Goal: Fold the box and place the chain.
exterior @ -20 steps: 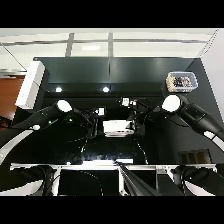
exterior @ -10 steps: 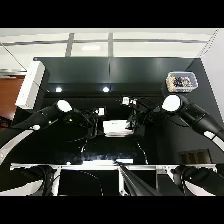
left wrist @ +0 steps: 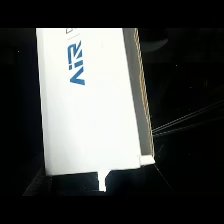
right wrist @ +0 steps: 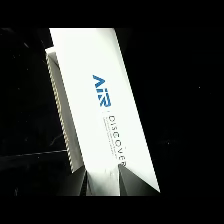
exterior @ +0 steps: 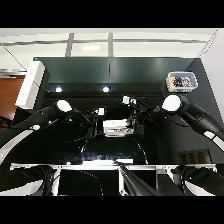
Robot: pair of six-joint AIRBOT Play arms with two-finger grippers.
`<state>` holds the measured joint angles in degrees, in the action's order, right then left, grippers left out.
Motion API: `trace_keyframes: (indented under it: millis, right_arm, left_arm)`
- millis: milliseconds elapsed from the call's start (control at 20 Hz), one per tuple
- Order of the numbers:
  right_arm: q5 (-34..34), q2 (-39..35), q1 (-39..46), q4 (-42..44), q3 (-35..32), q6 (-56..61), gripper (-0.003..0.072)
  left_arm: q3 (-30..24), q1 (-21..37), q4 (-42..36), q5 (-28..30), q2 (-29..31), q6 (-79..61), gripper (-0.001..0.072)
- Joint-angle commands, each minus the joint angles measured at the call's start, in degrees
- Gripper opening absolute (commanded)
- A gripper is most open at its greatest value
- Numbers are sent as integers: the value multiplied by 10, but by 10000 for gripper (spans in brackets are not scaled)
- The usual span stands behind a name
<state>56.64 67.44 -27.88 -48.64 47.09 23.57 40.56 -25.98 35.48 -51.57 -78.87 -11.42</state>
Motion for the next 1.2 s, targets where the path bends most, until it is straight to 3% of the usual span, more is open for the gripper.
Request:
trace_keyframes:
  millis: [0,50,100,150,1150]
  right_arm:
    - [1,0,0,0,0,0,162]
    - [3,0,0,0,0,0,165]
    - [3,0,0,0,0,0,259]
    - [3,0,0,0,0,0,275]
    - [12,0,0,-1,0,2,278]
  left_arm:
    - [0,0,0,0,0,-1,360]
    - [0,0,0,0,0,-1,360]
    - [0,0,0,0,0,-1,360]
    - [0,0,0,0,0,-1,360]
    - [0,0,0,0,0,-1,360]
